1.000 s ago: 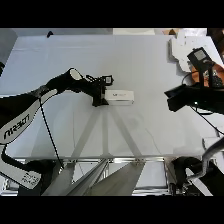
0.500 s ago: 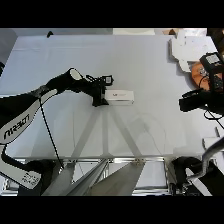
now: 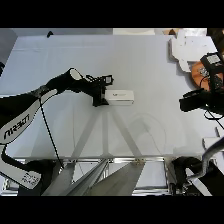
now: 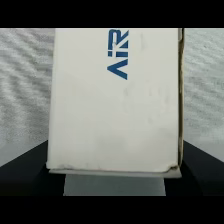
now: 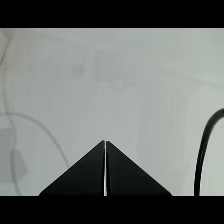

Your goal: Fold the box and place the chain.

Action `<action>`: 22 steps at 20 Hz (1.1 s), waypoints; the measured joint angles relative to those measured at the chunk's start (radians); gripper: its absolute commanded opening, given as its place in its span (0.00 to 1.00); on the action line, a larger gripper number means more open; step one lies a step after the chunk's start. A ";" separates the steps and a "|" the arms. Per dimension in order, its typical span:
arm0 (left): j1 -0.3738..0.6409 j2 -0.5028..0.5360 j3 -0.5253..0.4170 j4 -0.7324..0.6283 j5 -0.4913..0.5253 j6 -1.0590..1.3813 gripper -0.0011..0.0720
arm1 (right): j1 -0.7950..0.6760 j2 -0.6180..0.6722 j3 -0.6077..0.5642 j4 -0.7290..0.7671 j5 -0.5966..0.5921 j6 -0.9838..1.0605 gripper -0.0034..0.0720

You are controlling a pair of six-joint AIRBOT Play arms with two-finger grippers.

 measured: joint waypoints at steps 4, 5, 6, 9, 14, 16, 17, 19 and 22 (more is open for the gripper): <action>0.000 0.027 -0.001 0.019 -0.003 -0.084 0.02 | 0.000 0.000 0.000 -0.001 0.000 0.001 0.07; 0.000 0.047 -0.001 0.031 0.002 -0.125 0.02 | 0.000 0.000 0.000 -0.001 0.000 0.001 0.07; 0.000 0.070 0.000 0.052 0.005 -0.166 0.02 | 0.000 0.000 0.000 -0.001 0.000 0.001 0.07; 0.000 0.178 0.000 0.150 0.021 -0.304 0.02 | 0.000 0.000 0.000 -0.001 0.000 0.001 0.07; 0.002 0.417 0.000 0.372 0.130 -0.597 0.02 | 0.000 0.000 0.000 -0.001 0.000 0.001 0.07; 0.005 0.511 0.000 0.504 0.178 -0.762 0.02 | 0.000 0.000 0.000 -0.001 0.000 0.001 0.07; 0.010 0.555 0.000 0.574 0.193 -0.852 0.03 | 0.000 0.000 0.000 -0.001 0.000 0.001 0.07; 0.037 0.630 0.000 0.679 0.211 -1.009 0.03 | 0.000 0.000 0.000 -0.001 0.000 0.001 0.07; 0.124 0.706 0.000 0.755 0.210 -1.188 0.03 | 0.000 0.000 0.000 -0.001 0.000 0.001 0.07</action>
